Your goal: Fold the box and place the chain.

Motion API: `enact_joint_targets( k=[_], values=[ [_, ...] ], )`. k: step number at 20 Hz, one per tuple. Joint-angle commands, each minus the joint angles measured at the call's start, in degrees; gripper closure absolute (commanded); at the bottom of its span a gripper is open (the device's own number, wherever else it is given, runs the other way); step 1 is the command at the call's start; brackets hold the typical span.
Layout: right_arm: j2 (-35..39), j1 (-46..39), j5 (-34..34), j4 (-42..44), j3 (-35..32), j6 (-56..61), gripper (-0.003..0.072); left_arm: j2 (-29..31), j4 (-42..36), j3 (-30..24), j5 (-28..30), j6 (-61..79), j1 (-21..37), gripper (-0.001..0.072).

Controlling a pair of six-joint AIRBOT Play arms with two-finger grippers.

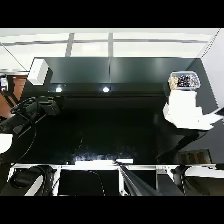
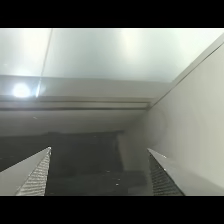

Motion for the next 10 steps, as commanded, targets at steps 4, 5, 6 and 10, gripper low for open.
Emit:
enact_joint_targets(
  k=[4, 5, 6, 10],
  values=[
    [11.87, 8.13, -1.38, 16.57, -14.95, -0.94, 0.0674, -0.04, -2.38, -0.02, -3.80, 0.00, 0.00, 0.0003],
    [15.41, 10.03, -2.91, 19.69, -19.15, -1.22, 0.0674, -0.07, -2.38, -0.04, -5.84, 0.00, 0.00, 0.0003],
    [19.12, 12.17, -4.90, 22.97, -23.43, -2.62, 0.0674, -0.24, -2.47, -0.04, -7.63, 0.00, 0.00, 0.0002],
    [34.91, 23.82, -16.09, 39.17, -41.72, -7.89, 0.0675, -5.51, -7.89, -0.02, -11.26, 4.37, -1.57, 0.0003]
  ],
)
